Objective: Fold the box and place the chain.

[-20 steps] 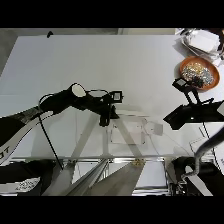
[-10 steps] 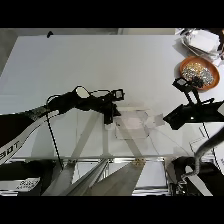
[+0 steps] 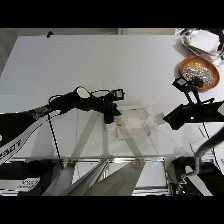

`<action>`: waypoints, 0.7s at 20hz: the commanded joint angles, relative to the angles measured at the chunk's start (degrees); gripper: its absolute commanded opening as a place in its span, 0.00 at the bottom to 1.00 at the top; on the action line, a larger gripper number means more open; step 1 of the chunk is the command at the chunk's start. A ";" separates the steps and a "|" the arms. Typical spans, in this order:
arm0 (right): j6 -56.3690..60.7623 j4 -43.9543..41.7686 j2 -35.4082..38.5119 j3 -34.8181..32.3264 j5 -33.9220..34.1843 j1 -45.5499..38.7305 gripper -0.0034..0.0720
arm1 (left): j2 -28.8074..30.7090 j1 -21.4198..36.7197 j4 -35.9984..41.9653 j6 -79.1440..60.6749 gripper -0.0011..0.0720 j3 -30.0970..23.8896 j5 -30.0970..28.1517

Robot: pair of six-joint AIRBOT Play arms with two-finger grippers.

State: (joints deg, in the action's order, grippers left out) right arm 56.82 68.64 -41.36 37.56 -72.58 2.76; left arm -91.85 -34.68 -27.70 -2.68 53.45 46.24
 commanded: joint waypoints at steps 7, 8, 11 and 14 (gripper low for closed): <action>-0.31 0.02 0.04 0.04 0.20 -0.02 0.47 | 1.64 0.04 -9.81 2.27 0.02 2.97 1.18; -0.31 0.02 0.04 0.04 0.20 -0.02 0.47 | 1.62 0.04 -10.10 3.04 0.02 3.48 1.16; -0.48 0.07 0.04 0.04 0.15 -0.02 0.47 | 1.55 0.02 -10.14 2.95 0.02 3.67 1.20; -1.44 0.07 0.04 0.04 0.13 -0.02 0.47 | 1.53 0.02 -10.14 2.95 0.02 3.67 1.81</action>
